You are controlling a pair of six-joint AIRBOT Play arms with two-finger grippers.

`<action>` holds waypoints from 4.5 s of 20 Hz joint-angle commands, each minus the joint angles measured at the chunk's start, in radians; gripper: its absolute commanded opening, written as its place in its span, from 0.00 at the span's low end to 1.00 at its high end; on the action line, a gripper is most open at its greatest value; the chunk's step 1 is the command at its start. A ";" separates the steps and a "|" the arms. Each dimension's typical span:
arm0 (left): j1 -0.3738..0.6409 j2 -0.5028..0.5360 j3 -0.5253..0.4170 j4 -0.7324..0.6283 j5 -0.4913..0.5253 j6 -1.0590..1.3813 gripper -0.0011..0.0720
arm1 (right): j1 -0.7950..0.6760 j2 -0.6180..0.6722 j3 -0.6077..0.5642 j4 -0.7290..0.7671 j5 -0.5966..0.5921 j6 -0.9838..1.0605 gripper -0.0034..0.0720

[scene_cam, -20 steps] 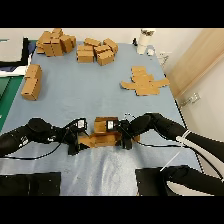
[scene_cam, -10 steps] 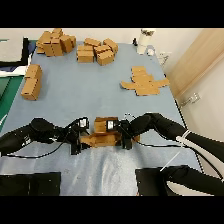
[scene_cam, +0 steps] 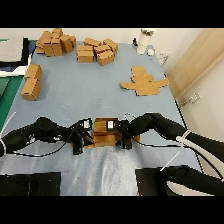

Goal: Fold the box.

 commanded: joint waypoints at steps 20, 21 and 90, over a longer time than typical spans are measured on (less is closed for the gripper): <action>-0.065 -0.029 0.003 -0.154 0.050 0.155 0.52 | 0.000 0.000 0.000 0.000 0.000 0.000 0.74; -0.065 -0.029 0.003 -0.154 0.050 0.155 0.53 | 0.000 0.000 0.000 0.000 0.000 -0.001 0.74; -0.077 0.215 -0.025 0.272 0.109 -1.701 0.49 | 0.000 0.000 0.000 0.000 0.000 0.000 0.74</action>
